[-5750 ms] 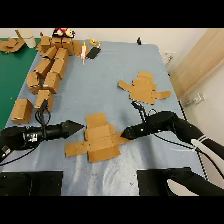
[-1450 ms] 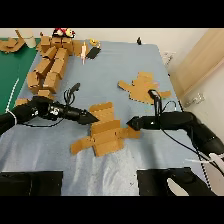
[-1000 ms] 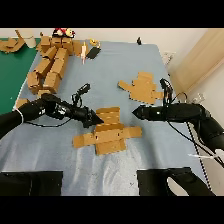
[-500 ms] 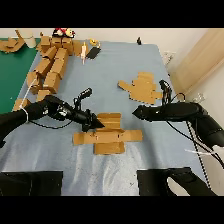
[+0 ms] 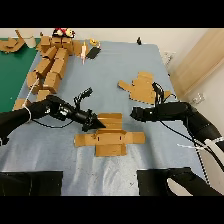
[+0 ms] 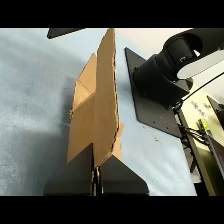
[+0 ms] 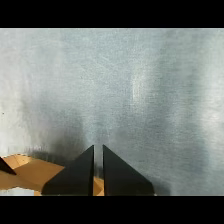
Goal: Fold the box.
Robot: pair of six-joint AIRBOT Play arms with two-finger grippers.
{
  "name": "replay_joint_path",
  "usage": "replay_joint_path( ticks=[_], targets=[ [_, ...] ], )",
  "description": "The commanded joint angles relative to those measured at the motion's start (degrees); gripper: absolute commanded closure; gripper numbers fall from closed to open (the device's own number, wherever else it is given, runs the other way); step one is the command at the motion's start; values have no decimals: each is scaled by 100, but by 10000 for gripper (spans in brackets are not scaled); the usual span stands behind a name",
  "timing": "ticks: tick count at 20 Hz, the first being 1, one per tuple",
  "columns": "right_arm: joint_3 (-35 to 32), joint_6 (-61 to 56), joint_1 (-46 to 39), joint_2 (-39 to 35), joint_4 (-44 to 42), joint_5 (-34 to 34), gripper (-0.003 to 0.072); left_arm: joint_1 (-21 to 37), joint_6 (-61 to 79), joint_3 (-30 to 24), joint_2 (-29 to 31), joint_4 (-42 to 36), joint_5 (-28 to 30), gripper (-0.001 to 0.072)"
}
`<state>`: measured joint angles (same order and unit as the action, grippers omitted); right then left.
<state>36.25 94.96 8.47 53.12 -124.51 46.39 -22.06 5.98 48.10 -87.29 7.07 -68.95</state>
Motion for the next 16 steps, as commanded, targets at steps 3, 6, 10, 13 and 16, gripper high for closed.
replay_joint_path(
  ticks=[3, 6, 10, 13, 16],
  targets=[
    [4, 0, 31, 31, 48, -94, 597, -7, -151, 4, -101, 433, 164, 697],
    [4, 2, 35, 31, 48, -92, 597, -7, -378, 4, -101, 457, 199, 697],
    [4, 24, 35, 31, 50, -92, 597, -7, -387, 4, -101, 450, 212, 697],
    [4, 24, 35, 31, 70, -92, 597, -11, -404, 2, -101, 428, 175, 697],
    [4, 22, 35, 31, 70, -92, 597, -9, -402, -2, -101, 448, 195, 697]
  ],
)
